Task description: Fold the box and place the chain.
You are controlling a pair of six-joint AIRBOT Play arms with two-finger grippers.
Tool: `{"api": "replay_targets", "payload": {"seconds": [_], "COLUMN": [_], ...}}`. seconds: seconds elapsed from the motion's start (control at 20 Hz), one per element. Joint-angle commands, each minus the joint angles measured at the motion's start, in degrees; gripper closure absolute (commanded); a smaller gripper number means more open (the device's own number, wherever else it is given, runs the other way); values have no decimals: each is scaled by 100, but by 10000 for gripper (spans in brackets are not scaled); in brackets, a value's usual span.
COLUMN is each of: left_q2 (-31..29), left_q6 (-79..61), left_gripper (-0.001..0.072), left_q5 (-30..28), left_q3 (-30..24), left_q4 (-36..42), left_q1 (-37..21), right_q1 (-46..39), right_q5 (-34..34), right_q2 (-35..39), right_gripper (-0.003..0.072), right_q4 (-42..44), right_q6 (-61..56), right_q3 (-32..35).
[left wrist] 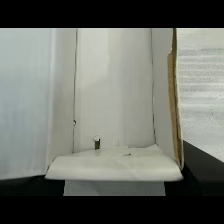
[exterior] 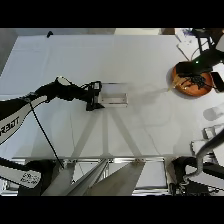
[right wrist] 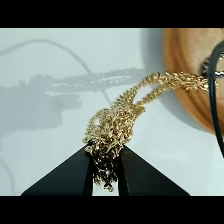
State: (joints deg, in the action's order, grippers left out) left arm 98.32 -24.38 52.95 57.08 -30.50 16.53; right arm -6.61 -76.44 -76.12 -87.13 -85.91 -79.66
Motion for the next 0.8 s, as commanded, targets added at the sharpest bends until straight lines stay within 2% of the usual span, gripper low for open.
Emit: {"api": "replay_targets", "payload": {"seconds": [0.0, 0.3, 0.75], "left_q2": [-4, -4, -4], "left_q6": [0, -2, 0], "left_gripper": [453, 453, 453], "left_q5": [0, 0, 0], "left_q3": [0, 0, 0], "left_q4": [0, 0, 0], "left_q1": [0, 0, 0], "right_q1": [728, 1971, 3620], "right_q5": [-22, 258, 1399], "right_q2": [39, 39, -149], "right_gripper": [676, 675, 674], "right_q4": [-2, 42, 37], "right_q6": [-197, -535, -1180], "right_q3": [2, 2, 2]}}
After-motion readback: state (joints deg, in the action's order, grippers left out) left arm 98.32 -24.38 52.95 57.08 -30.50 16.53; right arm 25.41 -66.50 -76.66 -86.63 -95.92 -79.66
